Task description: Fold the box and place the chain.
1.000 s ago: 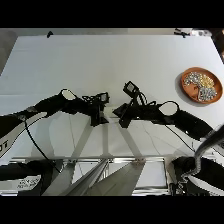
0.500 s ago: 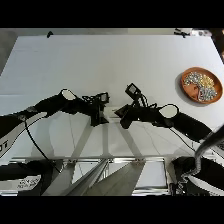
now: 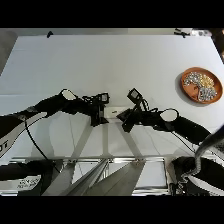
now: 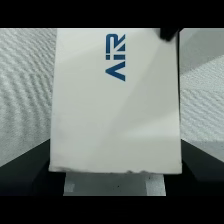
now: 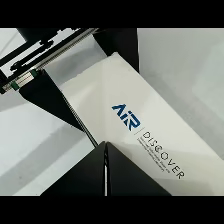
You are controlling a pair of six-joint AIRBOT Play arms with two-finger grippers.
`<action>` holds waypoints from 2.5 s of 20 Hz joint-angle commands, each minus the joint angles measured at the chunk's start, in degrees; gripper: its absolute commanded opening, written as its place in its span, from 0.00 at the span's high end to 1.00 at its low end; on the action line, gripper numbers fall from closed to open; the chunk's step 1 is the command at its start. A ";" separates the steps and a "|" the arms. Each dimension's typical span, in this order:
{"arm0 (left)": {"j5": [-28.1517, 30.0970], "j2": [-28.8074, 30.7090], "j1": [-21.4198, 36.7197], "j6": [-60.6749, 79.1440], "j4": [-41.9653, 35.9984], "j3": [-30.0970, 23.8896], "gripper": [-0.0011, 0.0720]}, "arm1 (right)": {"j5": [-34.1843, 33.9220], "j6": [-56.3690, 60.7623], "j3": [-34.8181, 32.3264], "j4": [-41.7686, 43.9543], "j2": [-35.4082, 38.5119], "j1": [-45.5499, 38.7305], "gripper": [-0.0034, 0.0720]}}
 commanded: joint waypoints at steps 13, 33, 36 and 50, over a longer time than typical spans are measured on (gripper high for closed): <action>-0.04 0.04 0.07 -0.09 -0.11 0.02 0.46 | -3.13 -0.85 -1.73 2.84 0.28 1.86 0.95; -0.07 0.04 0.07 -0.09 -0.11 0.04 0.46 | 40.09 75.10 2.82 -66.31 24.22 -21.16 0.95; -0.04 0.04 0.07 -0.09 -0.33 0.04 0.46 | 46.71 75.08 2.82 -66.64 24.24 -23.10 0.95; 15.37 14.16 0.66 -9.35 6.73 0.04 0.98 | 39.12 74.86 2.80 -66.23 24.22 -23.10 0.95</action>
